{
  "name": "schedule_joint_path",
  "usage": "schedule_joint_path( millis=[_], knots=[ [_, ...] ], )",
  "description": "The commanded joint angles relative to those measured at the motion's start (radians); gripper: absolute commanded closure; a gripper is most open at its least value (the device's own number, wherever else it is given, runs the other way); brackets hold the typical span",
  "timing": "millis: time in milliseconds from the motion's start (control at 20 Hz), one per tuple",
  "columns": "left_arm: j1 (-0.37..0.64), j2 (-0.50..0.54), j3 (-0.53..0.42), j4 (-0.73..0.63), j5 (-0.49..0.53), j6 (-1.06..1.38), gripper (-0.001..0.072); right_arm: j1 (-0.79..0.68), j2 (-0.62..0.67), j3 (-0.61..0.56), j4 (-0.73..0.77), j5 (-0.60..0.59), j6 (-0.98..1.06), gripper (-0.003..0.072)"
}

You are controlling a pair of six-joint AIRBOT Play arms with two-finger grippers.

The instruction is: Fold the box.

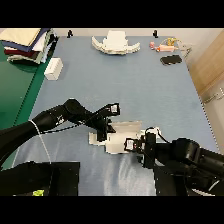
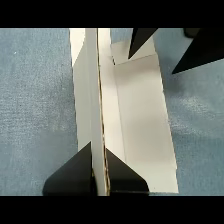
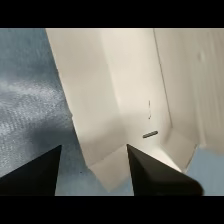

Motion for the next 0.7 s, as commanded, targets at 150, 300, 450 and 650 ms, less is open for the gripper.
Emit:
schedule_joint_path(
  millis=[150, 300, 450, 650],
  knots=[
    [-0.001, 0.001, -0.001, 0.000, 0.000, 0.000, 0.0696, 0.016, -0.093, 0.027, -0.149, 0.186, 0.222, 0.0113],
    [-0.001, 0.001, -0.001, 0.000, 0.000, 0.000, 0.0696, 0.016, -0.068, 0.050, -0.250, 0.107, 0.379, 0.0113],
    [-0.001, 0.001, -0.001, 0.000, 0.000, 0.000, 0.0696, 0.016, -0.025, 0.050, -0.323, 0.079, 0.515, 0.0108],
    [-0.001, 0.000, -0.001, 0.000, 0.000, 0.000, 0.0696, 0.016, 0.029, 0.050, -0.300, 0.068, 0.546, 0.0103]
  ],
)
